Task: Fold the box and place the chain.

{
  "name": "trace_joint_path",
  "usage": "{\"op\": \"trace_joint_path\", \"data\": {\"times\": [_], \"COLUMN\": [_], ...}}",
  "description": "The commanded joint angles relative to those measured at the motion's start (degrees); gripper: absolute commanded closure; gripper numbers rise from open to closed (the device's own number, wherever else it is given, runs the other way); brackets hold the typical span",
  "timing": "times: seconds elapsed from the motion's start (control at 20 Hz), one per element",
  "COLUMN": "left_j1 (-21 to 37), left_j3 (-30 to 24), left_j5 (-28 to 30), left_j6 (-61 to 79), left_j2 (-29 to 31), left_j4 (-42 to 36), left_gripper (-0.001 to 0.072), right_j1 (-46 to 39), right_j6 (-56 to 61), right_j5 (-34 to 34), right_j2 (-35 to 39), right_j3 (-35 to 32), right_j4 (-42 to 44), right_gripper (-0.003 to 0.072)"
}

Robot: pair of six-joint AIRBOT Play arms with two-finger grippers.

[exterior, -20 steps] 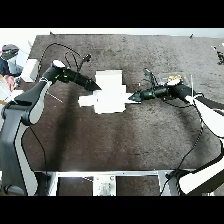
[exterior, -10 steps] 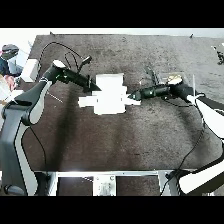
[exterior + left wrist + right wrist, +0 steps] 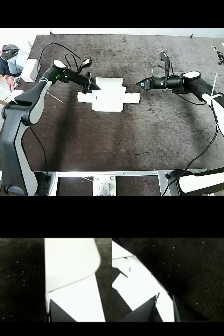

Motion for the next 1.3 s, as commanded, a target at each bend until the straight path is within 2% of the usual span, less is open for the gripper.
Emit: {"op": "trace_joint_path", "data": {"times": [0.0,0.3,0.4,0.7,0.75,0.8,1.05,1.25], "left_j1": [0.1,0.1,0.1,0.1,0.1,0.1,0.1,0.1], "left_j3": [0.0,-2.2,-3.8,-3.8,-3.8,-3.8,-3.8,-3.8], "left_j5": [3.1,5.0,6.4,6.8,6.9,7.0,7.0,7.0], "left_j6": [2.5,2.8,5.4,5.5,5.5,5.5,5.5,5.5], "left_j2": [0.0,-1.7,-1.7,-1.7,-1.7,-1.7,-1.7,-1.7], "left_j4": [0.5,0.6,0.8,1.6,1.5,1.5,1.0,0.9], "left_gripper": [0.0698,0.0698,0.0698,0.0697,0.0696,0.0696,0.0696,0.0696], "right_j1": [1.5,3.9,4.1,7.1,8.0,8.7,14.0,18.1], "right_j6": [-0.3,-5.0,-6.3,-16.9,-19.6,-22.0,-28.7,-27.2], "right_j5": [-0.1,-0.3,-0.2,-1.3,-1.3,-1.3,-1.1,0.6], "right_j2": [0.5,0.5,0.5,-1.2,-1.3,-1.3,-1.3,-1.3], "right_j3": [0.0,0.0,0.0,0.0,0.0,-0.1,-0.2,-0.2], "right_j4": [-1.2,-1.9,-3.8,-9.1,-9.4,-9.4,-10.1,-18.9], "right_gripper": [0.0439,0.0438,0.0438,0.0434,0.0219,-0.0034,-0.0034,-0.0032]}}
